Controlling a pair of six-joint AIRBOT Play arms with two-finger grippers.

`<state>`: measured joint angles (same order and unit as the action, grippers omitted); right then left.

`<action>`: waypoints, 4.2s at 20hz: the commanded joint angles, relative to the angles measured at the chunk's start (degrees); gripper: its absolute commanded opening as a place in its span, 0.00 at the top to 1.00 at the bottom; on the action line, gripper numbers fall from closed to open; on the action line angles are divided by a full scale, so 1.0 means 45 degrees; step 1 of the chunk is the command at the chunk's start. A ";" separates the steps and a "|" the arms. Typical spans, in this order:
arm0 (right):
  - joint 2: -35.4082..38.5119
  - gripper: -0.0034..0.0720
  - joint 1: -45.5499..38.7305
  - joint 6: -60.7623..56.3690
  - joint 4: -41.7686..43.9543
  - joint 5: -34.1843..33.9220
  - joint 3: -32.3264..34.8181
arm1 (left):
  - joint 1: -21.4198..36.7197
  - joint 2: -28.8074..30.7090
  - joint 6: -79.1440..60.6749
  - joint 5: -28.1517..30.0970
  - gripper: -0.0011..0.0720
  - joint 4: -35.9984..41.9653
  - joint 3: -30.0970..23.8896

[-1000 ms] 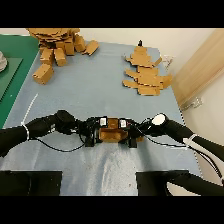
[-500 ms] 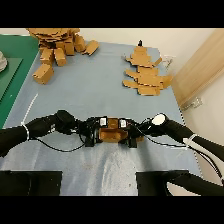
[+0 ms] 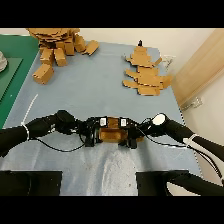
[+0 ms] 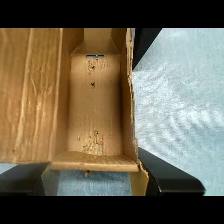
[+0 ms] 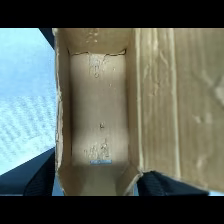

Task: Fold the box.

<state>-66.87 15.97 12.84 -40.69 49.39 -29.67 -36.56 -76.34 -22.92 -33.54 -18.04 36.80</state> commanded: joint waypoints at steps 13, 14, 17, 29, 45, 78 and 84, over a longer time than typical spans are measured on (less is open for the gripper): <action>0.5323 0.01 -0.2200 -0.4804 0.0296 0.1719 -0.0024 | -0.0005 0.0000 0.0000 0.0029 0.35 0.0010 0.0010; 0.5489 0.01 -0.2200 -0.5654 0.1632 0.1749 -0.0015 | -0.0005 0.0000 0.0000 0.0029 0.35 0.0010 0.0010; 0.5561 0.01 -0.2171 -1.1506 0.4061 0.1860 -0.0015 | -0.0005 0.0005 0.0000 0.0029 0.35 0.0010 0.0010; 0.4099 0.67 -0.1248 -1.6995 0.3089 0.2244 0.0010 | -0.0005 0.0005 0.0000 0.0024 0.35 0.0010 0.0010; 0.3211 0.67 -0.1248 -1.7335 0.4337 0.0253 -0.0005 | -0.0005 0.0000 0.0000 0.0024 0.35 0.0010 0.0010; 0.0102 0.95 -0.2404 -1.4528 0.2137 -0.0743 -0.2905 | -0.0005 0.0000 0.0000 0.0029 0.35 0.0010 0.0010; 0.3361 0.75 -0.2511 -1.4557 -0.4799 0.4469 -0.2739 | -0.0005 0.0005 0.0000 0.0024 0.35 0.0010 0.0010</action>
<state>-57.54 4.27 -53.45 -47.90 57.98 -42.39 -36.56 -76.34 -22.92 -33.41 -18.00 36.80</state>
